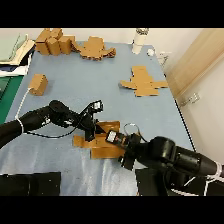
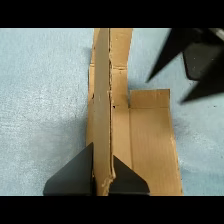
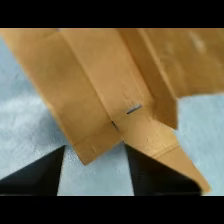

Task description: Fold the box.

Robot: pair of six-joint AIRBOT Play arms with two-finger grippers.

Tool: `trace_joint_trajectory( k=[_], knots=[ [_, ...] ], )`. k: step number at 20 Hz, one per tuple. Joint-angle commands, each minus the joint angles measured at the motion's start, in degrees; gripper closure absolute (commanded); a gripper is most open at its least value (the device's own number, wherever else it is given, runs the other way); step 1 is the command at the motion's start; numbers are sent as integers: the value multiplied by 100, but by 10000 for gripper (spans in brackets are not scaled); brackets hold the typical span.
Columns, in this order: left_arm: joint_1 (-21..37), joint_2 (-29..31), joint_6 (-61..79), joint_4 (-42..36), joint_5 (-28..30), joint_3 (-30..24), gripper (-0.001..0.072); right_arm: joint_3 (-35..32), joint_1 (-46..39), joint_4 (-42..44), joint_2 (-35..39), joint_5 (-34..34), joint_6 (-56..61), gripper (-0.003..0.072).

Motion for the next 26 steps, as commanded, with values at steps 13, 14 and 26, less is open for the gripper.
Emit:
trace_joint_trajectory(
  k=[13, 14, 26],
  knots=[
    [-20, -2, 2, 2, 4, -2, 696, -81, 546, -2037, -905, 898, 1095, 105],
    [-20, -2, 2, 2, 4, -2, 696, -70, 546, -2122, -887, 866, 1174, 105],
    [-20, -2, 2, 2, 0, -2, 696, -72, 542, -2118, -192, 732, 1270, 104]
  ],
)
